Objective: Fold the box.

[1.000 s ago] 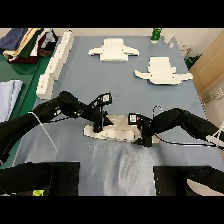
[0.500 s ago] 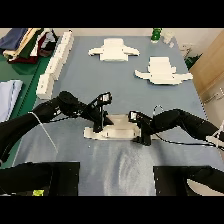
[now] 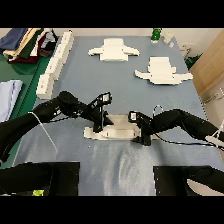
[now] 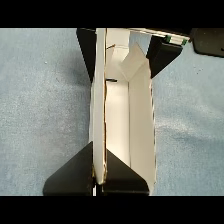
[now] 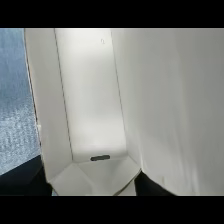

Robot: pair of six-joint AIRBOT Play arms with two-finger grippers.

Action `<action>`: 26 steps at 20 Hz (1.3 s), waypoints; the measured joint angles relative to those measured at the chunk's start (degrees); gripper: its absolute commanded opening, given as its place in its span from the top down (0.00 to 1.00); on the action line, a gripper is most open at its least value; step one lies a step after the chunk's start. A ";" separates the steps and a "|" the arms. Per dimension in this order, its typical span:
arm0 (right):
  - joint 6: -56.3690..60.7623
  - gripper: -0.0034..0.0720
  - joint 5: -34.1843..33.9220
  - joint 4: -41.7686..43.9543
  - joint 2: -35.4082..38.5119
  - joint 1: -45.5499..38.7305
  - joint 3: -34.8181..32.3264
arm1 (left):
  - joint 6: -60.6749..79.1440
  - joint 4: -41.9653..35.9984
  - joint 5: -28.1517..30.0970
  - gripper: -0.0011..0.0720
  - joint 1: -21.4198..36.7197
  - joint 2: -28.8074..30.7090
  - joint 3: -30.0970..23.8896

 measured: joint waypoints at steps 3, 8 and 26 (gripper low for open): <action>-0.63 0.07 0.17 -0.50 0.00 0.33 -0.17 | 0.00 0.04 -0.04 0.97 0.00 0.00 0.00; -1.14 0.08 1.22 -1.79 0.04 0.76 -1.09 | 0.02 0.04 -0.07 0.97 0.00 0.00 0.00; -1.14 0.43 4.11 -2.34 0.09 1.40 -1.42 | 0.00 0.04 0.00 0.97 0.00 0.00 0.00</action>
